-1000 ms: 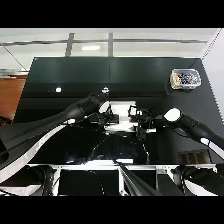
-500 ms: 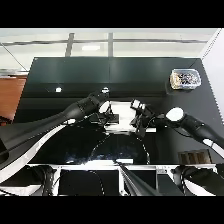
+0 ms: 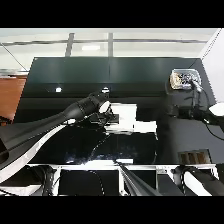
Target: Fold the box and place the chain.
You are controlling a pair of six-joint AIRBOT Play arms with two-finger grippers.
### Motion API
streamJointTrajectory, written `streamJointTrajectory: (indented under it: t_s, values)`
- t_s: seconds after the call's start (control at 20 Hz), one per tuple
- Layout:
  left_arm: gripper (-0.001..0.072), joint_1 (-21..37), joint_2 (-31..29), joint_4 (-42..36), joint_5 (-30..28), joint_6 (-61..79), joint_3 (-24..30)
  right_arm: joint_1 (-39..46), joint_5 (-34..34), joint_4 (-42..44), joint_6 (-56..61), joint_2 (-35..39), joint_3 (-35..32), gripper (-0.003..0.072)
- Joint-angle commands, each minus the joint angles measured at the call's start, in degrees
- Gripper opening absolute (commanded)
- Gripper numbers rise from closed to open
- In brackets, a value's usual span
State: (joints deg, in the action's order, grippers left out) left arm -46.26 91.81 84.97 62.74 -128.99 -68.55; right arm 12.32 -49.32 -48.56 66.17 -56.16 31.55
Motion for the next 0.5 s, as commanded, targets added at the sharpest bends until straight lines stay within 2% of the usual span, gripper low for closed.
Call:
streamJointTrajectory:
  t_s: [0.0,0.1,0.2,0.35,0.45]
  values:
    - [0.0032,-0.04,0.02,0.02,0.04,-0.02,0.02,6.12,-0.15,-0.68,17.16,0.24,-7.48,0.0023]
    - [0.0031,-0.02,0.02,0.04,0.04,-0.02,0.02,3.54,-0.39,2.58,17.33,-2.38,-10.23,0.0023]
    - [0.0032,-0.02,0.02,0.02,0.07,-0.02,0.02,-0.57,-2.6,9.9,9.73,-6.97,-10.25,0.0023]
    - [0.0032,-0.02,0.02,0.02,0.07,-0.02,0.02,-6.36,-6.78,27.19,-7.72,-13.92,-9.29,0.0024]
    - [0.0032,-0.02,0.02,0.02,0.11,-0.02,0.02,-9.79,-6.71,30.88,-9.7,-16.65,-6.97,0.0024]
